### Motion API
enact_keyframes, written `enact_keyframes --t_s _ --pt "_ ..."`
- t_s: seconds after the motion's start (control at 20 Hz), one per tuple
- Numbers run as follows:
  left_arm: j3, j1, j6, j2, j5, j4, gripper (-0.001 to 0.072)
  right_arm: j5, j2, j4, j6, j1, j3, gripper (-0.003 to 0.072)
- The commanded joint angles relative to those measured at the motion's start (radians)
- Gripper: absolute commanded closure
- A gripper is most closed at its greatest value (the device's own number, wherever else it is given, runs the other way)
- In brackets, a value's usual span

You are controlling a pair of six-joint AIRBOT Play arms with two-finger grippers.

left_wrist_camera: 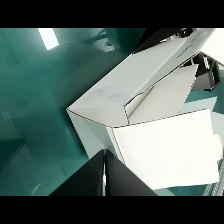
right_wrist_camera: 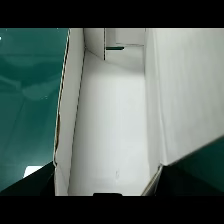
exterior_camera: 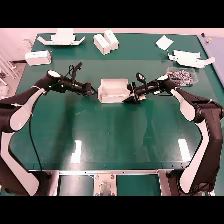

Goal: Fold the box and place the chain.

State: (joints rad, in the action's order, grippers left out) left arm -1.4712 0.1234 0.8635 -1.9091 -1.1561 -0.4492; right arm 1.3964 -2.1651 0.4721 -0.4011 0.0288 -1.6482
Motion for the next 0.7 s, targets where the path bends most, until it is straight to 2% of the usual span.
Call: enact_keyframes --t_s 0.0,0.1,0.15,0.2,0.65 --pt "-0.010 0.005 0.003 0.000 0.001 0.000 0.0683 0.000 0.000 0.000 0.000 0.001 -0.001 0.0212" --pt "-0.010 0.005 0.000 0.000 0.000 0.008 0.0681 0.000 0.000 0.000 0.000 0.001 -0.001 0.0212" --pt "-0.010 0.005 0.001 0.000 -0.001 0.009 0.0600 0.000 0.000 0.000 0.000 0.001 -0.001 0.0212" --pt "-0.010 0.005 0.000 0.000 -0.008 0.014 0.0576 0.000 0.000 0.000 0.000 0.001 -0.001 0.0212" --pt "-0.010 0.005 -0.009 0.001 -0.046 0.075 0.0576 0.000 0.000 0.000 0.000 0.001 -0.001 0.0212"
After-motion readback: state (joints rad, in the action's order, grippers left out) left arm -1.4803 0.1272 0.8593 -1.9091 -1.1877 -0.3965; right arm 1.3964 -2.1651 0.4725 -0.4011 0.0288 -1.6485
